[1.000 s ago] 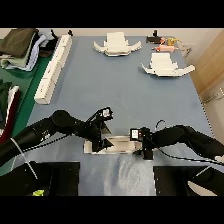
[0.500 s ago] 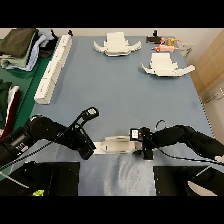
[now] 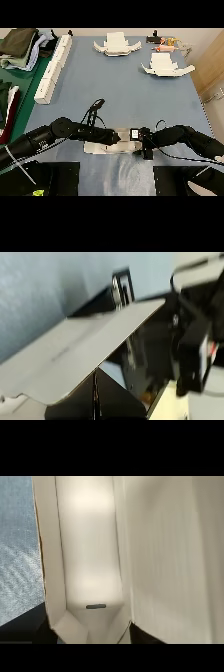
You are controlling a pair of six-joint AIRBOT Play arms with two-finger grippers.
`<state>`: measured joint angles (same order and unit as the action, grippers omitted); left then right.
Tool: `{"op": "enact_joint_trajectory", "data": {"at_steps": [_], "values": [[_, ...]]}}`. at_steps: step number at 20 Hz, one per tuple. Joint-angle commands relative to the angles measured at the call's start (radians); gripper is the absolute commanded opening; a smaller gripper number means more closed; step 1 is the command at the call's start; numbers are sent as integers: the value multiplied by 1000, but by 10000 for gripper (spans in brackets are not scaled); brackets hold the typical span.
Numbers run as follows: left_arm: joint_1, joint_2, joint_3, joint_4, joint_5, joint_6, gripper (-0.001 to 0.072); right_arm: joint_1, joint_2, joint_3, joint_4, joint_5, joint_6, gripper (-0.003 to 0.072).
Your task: Fold the box.
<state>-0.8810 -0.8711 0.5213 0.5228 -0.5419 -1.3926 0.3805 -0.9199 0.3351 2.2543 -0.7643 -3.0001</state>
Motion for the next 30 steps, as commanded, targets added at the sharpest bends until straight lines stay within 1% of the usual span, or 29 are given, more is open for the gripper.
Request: {"op": "enact_joint_trajectory", "data": {"at_steps": [1,5,11,14,17,20,23,25,27,30], "values": [[-5,-29,1,-53,183,-42,11,0,1,0,0,0,0,512],[35,-95,1,-14,168,-41,11,0,1,0,0,0,0,512],[123,-159,-2,95,82,-112,11,0,1,0,0,0,0,512],[129,-175,-2,113,83,-117,11,0,1,0,0,0,0,512],[129,-196,-2,114,60,-115,11,0,1,0,0,0,0,512],[129,-181,16,114,55,-74,11,0,1,0,0,0,0,512],[158,-103,56,114,0,23,11,0,1,0,0,0,0,512],[208,-8,64,131,-64,77,11,0,1,0,0,0,0,512],[267,105,64,240,-152,88,11,0,1,0,0,0,0,512],[330,270,64,458,-362,115,11,0,1,0,0,0,0,512]]}}
